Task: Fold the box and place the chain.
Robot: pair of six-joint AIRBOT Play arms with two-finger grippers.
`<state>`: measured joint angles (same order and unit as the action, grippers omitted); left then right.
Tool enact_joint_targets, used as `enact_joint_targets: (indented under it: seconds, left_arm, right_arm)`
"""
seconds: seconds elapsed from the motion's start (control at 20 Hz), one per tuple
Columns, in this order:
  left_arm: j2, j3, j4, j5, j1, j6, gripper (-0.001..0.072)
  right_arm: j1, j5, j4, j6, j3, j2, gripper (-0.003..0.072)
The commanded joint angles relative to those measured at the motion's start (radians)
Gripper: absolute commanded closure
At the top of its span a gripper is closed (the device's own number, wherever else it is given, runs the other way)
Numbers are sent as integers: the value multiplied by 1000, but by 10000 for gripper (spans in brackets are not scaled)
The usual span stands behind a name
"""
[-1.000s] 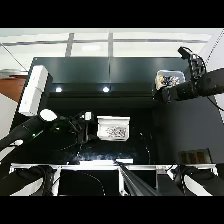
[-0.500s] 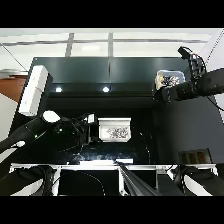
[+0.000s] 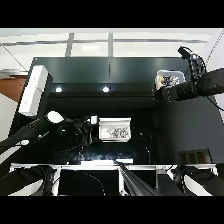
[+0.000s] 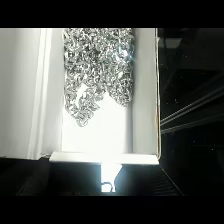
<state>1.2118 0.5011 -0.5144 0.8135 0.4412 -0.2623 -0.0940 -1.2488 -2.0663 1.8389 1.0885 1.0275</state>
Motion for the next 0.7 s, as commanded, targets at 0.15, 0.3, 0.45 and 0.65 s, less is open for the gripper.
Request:
enact_joint_targets:
  seconds: [0.15,0.3,0.45,0.65]
  left_arm:
    - [4,0,-1,-2,3,0,5]
    - [4,0,-2,-2,3,0,23]
    - [4,0,-2,-2,3,-1,254]
    - [4,0,-37,-3,32,0,271]
  right_arm:
    - [0,10,0,0,0,0,69]
    - [0,10,0,0,0,0,69]
    - [-9,8,2,1,0,0,68]
    - [-92,37,8,0,-1,9,68]
